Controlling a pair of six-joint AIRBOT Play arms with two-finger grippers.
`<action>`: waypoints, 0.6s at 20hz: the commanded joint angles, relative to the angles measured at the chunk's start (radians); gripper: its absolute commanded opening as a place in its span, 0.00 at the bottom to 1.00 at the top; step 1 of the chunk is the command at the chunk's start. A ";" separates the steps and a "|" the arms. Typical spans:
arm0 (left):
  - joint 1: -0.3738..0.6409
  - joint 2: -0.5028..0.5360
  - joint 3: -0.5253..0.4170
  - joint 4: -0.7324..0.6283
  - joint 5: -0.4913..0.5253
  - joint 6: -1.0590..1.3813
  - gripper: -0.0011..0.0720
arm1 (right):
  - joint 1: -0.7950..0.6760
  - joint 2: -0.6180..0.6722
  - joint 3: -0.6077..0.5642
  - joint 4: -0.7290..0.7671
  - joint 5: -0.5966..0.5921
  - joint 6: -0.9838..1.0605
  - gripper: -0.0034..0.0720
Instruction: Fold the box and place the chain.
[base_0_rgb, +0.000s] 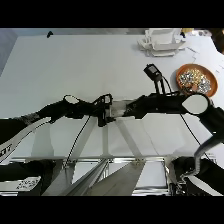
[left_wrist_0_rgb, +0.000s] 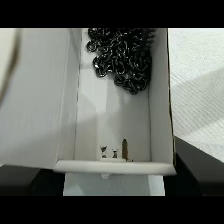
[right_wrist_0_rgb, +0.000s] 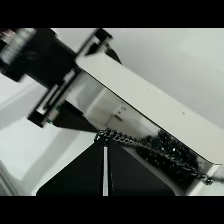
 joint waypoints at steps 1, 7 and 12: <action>0.000 0.001 0.001 0.000 0.000 0.000 0.36 | 0.018 -0.101 -0.008 -0.050 0.025 0.018 0.06; 0.000 0.001 0.001 0.000 0.000 0.000 0.36 | 0.056 -0.142 0.006 -0.067 0.025 0.022 0.28; 0.000 0.001 0.001 0.000 0.000 0.000 0.36 | -0.052 -0.034 0.047 -0.115 0.038 0.072 0.27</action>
